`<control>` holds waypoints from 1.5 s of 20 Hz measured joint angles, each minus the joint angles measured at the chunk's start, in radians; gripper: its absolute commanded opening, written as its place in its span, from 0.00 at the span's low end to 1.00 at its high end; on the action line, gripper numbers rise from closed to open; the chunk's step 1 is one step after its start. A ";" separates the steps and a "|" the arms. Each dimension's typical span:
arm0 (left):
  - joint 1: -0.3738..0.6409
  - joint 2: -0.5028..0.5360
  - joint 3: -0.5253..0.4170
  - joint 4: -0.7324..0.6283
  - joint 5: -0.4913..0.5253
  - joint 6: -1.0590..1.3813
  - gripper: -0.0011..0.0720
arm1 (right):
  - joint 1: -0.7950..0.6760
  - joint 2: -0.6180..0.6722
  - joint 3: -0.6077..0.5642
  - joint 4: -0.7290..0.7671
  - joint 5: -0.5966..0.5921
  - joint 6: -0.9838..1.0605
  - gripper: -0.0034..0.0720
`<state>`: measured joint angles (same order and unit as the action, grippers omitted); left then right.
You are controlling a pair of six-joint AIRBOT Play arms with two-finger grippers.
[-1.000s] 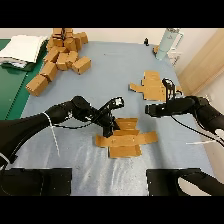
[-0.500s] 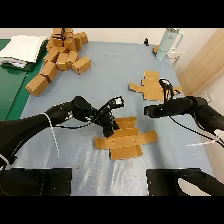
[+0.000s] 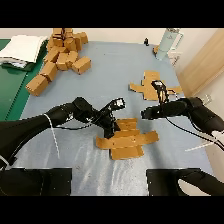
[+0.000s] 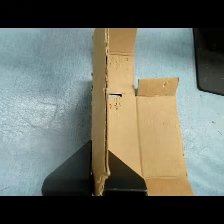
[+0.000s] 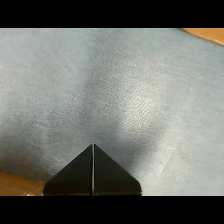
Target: Fold the box.
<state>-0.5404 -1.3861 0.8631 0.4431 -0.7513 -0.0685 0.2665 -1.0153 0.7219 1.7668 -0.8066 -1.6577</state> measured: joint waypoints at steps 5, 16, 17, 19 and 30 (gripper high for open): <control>0.000 0.000 0.000 0.002 0.000 0.000 0.03 | 0.022 0.042 0.000 -0.027 -0.126 -0.001 0.05; -0.002 0.000 0.000 0.001 -0.096 -0.003 0.03 | 0.496 0.289 -0.136 -0.221 -0.287 0.127 0.05; -0.002 0.000 0.000 0.001 -0.098 -0.003 0.03 | 0.522 0.293 -0.143 -0.248 -0.287 0.140 0.05; -0.002 -0.001 0.000 0.002 -0.105 -0.003 0.03 | 0.556 0.299 -0.151 -0.274 -0.289 0.139 0.05; -0.002 -0.001 0.000 -0.001 -0.112 -0.004 0.03 | 0.888 0.291 -0.266 -0.280 -0.219 0.074 0.77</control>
<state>-0.5426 -1.3869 0.8627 0.4419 -0.8635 -0.0723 1.1542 -0.7242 0.4561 1.4864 -1.0260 -1.5833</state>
